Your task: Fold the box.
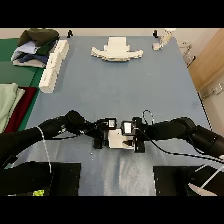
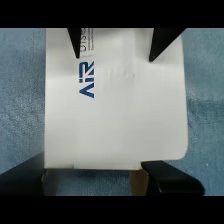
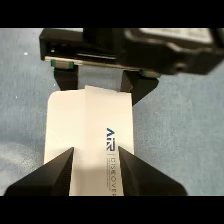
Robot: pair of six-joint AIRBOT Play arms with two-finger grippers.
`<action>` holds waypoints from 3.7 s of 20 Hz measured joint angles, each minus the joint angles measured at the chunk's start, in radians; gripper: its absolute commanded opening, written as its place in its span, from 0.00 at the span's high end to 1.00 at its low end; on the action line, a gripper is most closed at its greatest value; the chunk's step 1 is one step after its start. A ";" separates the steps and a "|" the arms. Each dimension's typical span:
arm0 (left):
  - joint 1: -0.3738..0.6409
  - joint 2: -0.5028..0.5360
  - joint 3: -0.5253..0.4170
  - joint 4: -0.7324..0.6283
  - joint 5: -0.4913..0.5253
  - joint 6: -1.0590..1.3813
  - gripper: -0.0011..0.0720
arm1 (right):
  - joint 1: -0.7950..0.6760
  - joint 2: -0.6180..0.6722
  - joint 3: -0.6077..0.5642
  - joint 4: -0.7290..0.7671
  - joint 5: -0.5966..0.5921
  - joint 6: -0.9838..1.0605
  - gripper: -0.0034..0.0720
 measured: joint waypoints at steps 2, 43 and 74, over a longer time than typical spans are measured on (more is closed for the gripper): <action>0.000 0.000 0.000 0.000 0.000 0.000 0.30 | 0.043 0.008 -0.014 -0.053 0.040 0.054 0.37; 0.000 0.000 0.000 0.000 0.002 0.000 0.30 | 0.198 0.067 -0.068 -0.403 0.266 0.383 0.67; 0.000 0.000 0.000 0.000 -0.001 0.000 0.30 | 0.208 0.236 -0.169 -0.117 0.334 0.674 0.95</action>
